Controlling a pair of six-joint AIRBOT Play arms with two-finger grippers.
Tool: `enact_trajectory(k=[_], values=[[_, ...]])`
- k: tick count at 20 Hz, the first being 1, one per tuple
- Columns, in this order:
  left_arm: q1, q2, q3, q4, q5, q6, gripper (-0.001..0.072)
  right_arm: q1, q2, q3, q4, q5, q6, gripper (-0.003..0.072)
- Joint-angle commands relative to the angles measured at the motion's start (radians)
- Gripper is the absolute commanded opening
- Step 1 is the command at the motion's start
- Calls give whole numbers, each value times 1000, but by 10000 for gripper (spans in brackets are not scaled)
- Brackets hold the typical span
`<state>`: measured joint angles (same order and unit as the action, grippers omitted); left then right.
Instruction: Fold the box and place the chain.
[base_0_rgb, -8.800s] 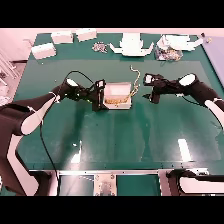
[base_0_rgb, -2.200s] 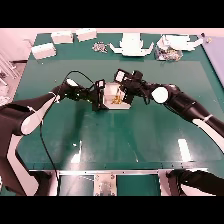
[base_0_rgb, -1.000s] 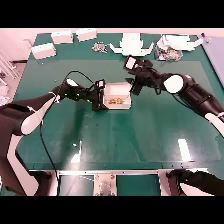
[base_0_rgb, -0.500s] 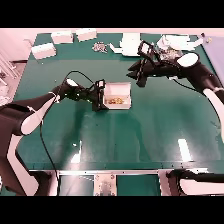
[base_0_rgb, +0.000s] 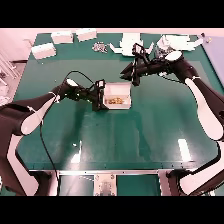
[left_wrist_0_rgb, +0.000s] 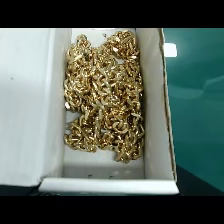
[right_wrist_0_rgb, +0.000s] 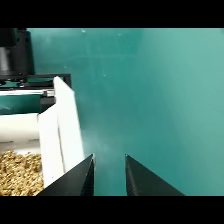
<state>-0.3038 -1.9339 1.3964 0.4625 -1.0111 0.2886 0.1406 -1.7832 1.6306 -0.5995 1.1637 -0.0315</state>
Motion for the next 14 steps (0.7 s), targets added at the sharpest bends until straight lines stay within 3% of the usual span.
enact_trajectory(k=[1,8,10,14], values=[[0,0,0,0,0,0,469,1,-36,17,-46,112,39,223],[0,0,0,0,0,0,469,1,-36,17,-48,201,84,257],[0,0,0,0,0,0,469,1,-36,17,-47,222,117,296],[0,0,0,0,0,0,469,5,-36,17,-48,230,143,294]])
